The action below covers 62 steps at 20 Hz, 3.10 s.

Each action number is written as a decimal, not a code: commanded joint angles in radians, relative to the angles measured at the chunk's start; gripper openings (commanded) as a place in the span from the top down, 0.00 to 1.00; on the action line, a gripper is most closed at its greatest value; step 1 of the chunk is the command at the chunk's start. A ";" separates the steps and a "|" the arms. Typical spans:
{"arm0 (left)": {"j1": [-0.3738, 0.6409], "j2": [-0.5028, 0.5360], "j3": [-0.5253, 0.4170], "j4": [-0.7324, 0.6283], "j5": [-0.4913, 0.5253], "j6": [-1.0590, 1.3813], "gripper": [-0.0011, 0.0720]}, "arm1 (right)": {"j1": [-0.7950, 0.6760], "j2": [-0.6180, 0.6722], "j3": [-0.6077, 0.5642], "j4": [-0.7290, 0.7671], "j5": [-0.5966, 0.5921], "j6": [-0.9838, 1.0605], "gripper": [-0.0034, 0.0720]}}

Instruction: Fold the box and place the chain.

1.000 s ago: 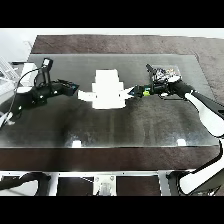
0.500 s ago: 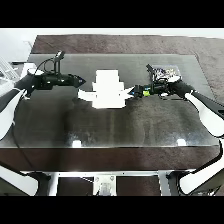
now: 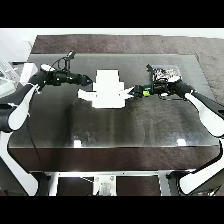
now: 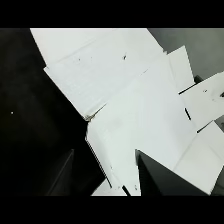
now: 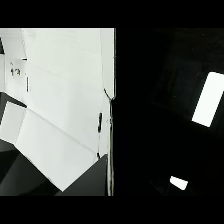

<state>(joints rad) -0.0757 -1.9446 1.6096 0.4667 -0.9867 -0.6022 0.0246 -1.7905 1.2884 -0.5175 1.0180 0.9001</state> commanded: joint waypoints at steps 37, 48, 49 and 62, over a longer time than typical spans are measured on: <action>-0.072 -0.153 0.118 -0.048 -0.043 0.044 0.90 | 0.000 0.000 -0.014 -0.019 0.003 -0.022 0.95; -0.071 -0.153 0.094 -0.163 -0.147 0.404 0.96 | -0.039 0.001 -0.014 -0.015 0.003 -0.116 0.67; -0.071 -0.153 0.087 -0.179 -0.164 0.455 0.96 | -0.057 0.001 -0.014 -0.015 0.003 -0.119 0.67; -0.052 -0.153 0.063 -0.266 -0.290 0.951 0.97 | -0.249 0.014 -0.014 0.134 0.075 -0.214 0.66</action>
<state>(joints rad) -0.1387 -2.0972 1.6733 0.2264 -1.2362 0.2287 -0.2100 -1.7771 1.2743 -0.4431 1.0618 0.7246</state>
